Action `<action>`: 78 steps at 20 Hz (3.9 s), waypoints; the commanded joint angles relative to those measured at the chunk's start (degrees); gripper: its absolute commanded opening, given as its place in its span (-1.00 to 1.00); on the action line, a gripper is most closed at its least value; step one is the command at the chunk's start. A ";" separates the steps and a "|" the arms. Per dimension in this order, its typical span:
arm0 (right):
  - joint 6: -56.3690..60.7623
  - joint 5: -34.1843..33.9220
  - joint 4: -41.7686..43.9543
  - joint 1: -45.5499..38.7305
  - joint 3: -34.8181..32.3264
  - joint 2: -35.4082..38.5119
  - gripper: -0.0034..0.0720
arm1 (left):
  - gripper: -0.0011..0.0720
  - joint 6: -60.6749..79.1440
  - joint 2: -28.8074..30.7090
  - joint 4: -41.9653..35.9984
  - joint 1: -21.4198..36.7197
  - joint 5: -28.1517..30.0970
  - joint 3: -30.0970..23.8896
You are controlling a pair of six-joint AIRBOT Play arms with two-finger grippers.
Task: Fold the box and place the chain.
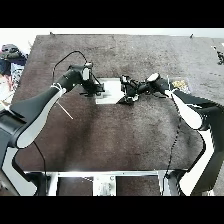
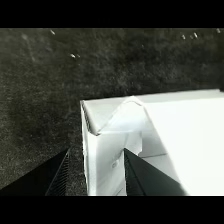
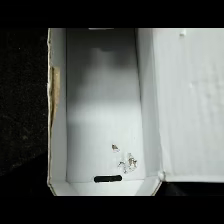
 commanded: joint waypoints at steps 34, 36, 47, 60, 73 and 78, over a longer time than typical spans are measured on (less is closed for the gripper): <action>0.02 0.00 0.00 0.07 0.04 -0.04 0.17 | 0.37 2.40 -8.81 8.57 -2.71 -9.20 12.37; 0.02 0.02 0.02 0.07 0.04 -0.04 0.17 | 0.90 7.87 -8.70 8.59 -2.45 -11.72 13.86; 0.00 0.00 0.00 0.07 0.04 -0.04 0.17 | 0.90 23.37 -5.64 9.46 -2.45 -19.06 25.20; 0.00 0.00 0.00 0.07 0.04 -0.04 0.17 | 0.90 51.45 0.68 -16.02 7.10 -7.04 22.71; 0.02 -0.02 0.00 0.07 0.04 -0.04 0.17 | 0.98 121.66 0.39 -53.27 25.20 -10.21 -5.20; 0.00 0.00 0.00 0.07 0.04 -0.04 0.17 | 1.00 124.26 -4.98 -55.41 24.98 -9.33 -7.91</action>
